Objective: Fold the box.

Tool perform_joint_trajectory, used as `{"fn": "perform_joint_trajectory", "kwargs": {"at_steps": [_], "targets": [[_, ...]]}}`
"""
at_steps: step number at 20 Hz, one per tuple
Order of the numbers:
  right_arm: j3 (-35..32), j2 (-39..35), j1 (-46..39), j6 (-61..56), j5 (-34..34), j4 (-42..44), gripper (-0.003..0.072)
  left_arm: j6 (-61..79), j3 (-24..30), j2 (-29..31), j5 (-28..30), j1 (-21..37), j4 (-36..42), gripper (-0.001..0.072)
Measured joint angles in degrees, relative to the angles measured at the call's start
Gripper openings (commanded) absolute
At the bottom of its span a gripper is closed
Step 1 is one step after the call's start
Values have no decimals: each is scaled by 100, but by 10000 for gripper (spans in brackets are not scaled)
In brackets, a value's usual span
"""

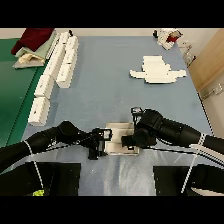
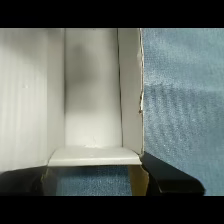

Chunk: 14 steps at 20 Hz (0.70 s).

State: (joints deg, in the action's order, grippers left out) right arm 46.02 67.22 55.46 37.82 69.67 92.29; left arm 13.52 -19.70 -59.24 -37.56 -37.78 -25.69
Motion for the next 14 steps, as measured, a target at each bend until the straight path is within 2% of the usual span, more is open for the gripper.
{"fn": "perform_joint_trajectory", "kwargs": {"at_steps": [1,2,4,5,8,9,10,11,12,14], "targets": [[-22,31,0,-11,0,0,383,0,0,0,0,0,0,522],[-39,61,0,-17,4,4,312,0,0,0,0,-2,0,522],[-66,98,2,-31,4,48,66,0,0,0,0,0,0,522],[-70,109,0,-33,9,63,12,0,0,0,0,0,-2,522],[-83,125,-7,-52,9,85,5,-7,0,0,0,0,2,522],[-83,129,-7,-50,9,87,7,-7,0,0,0,0,2,522],[-85,131,-7,-50,7,92,162,-9,0,0,0,-2,2,522],[-94,138,-4,-28,7,94,366,-2,0,0,0,0,0,522],[-96,144,-2,-26,7,131,406,-4,0,0,2,-2,0,522],[-92,122,2,-26,4,157,405,-4,0,0,2,-2,0,522]]}}
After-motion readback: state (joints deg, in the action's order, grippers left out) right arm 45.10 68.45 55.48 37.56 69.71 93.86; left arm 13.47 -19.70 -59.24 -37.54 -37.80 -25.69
